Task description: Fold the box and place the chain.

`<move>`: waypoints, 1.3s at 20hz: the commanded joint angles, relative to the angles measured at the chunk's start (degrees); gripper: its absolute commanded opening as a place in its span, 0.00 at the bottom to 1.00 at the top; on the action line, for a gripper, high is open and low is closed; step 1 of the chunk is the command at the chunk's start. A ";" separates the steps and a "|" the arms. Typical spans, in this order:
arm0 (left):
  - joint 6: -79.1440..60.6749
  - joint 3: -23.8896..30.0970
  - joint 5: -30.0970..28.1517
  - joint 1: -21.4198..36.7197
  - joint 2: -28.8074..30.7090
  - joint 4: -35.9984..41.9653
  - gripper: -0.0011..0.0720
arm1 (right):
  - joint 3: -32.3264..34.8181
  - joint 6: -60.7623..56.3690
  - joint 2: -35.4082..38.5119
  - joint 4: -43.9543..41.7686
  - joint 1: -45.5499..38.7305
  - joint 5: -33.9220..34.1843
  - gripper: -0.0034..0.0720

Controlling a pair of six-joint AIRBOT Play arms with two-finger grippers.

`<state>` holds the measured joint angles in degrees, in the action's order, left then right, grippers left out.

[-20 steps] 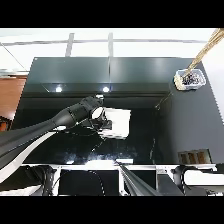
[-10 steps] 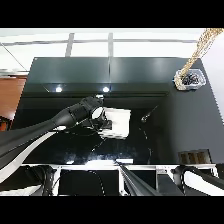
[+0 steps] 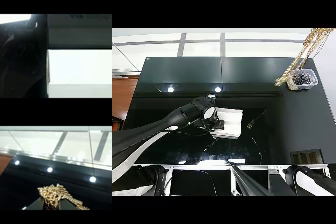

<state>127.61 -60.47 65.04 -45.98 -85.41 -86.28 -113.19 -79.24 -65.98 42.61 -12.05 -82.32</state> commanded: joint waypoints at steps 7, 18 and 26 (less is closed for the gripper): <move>0.00 -0.04 -0.02 0.02 -0.04 -0.02 0.06 | -5.38 0.85 0.17 7.74 -4.13 13.07 0.07; 0.00 -0.04 -0.02 0.02 -0.04 -0.02 0.06 | -5.40 0.42 -7.23 18.88 -6.03 18.10 0.07; 0.00 -0.04 -0.02 0.02 -0.04 -0.02 0.06 | -5.40 -1.88 -14.56 27.26 -7.61 20.57 0.07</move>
